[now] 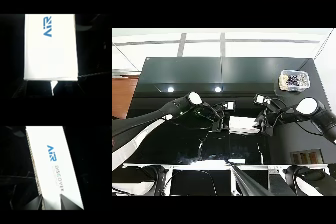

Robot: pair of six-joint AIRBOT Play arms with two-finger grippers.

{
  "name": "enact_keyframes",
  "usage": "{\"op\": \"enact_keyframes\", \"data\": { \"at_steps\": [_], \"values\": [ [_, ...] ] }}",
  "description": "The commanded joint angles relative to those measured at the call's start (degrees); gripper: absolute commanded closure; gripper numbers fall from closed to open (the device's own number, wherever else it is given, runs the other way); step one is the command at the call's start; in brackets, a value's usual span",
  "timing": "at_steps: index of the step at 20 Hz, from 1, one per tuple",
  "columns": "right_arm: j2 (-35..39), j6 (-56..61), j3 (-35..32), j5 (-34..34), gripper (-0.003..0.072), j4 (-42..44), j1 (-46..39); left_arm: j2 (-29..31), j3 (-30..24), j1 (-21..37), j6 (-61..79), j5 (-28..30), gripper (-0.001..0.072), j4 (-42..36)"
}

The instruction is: Fold the box and place the chain.

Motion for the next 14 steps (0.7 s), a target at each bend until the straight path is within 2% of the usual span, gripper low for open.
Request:
{"op": "enact_keyframes", "data": {
  "at_steps": [1,3,4,14],
  "values": [
    [-0.04,0.07,-0.33,0.46,0.0446,-0.04,0.07,-0.04,0.0,-0.04,0.02,-0.02,0.0312,0.02],
    [-0.04,0.09,-0.55,0.61,0.0427,-0.04,0.07,-0.04,0.0,-0.04,0.02,-0.02,0.0312,0.02],
    [-0.04,0.52,-0.79,0.52,0.0367,-0.02,0.07,-0.04,0.0,-0.04,0.02,-0.02,0.0312,0.02],
    [0.07,4.24,-0.83,0.98,0.0368,-0.11,-0.2,-0.04,0.0,-0.04,0.02,-0.02,0.0312,0.02]
  ]
}}
